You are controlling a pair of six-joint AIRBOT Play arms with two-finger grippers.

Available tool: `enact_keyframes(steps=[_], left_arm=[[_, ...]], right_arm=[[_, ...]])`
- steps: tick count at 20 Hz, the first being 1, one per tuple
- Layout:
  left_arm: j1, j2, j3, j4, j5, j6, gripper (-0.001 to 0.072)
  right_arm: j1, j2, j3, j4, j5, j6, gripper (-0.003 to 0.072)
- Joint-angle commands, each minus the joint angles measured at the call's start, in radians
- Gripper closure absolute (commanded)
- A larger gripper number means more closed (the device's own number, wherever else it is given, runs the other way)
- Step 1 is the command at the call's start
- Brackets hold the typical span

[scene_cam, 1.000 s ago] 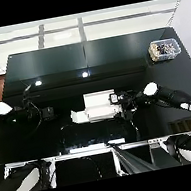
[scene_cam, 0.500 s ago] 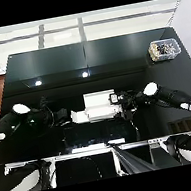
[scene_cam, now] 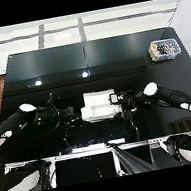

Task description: Fold the box and place the chain.

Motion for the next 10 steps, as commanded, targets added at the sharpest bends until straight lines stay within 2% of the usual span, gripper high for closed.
enact_keyframes(steps=[1,2,7,10], left_arm=[[-0.002,-0.002,0.0,-0.055,-0.023,0.072,0.0178],[0.0,-0.002,0.0,-0.055,-0.024,0.072,0.0141],[0.006,-0.002,0.005,-0.055,-0.04,0.071,0.0141],[-0.024,-0.002,0.033,-0.05,-0.048,0.053,0.0142]], right_arm=[[-0.001,0.0,0.0,0.0,0.0,0.0,0.0275],[-0.001,0.0,0.0,0.0,0.0,0.0,0.0275],[-0.001,0.0,0.0,0.0,0.0,0.0,0.0274],[-0.001,0.0,0.0,0.0,0.0,0.0,0.0274]])
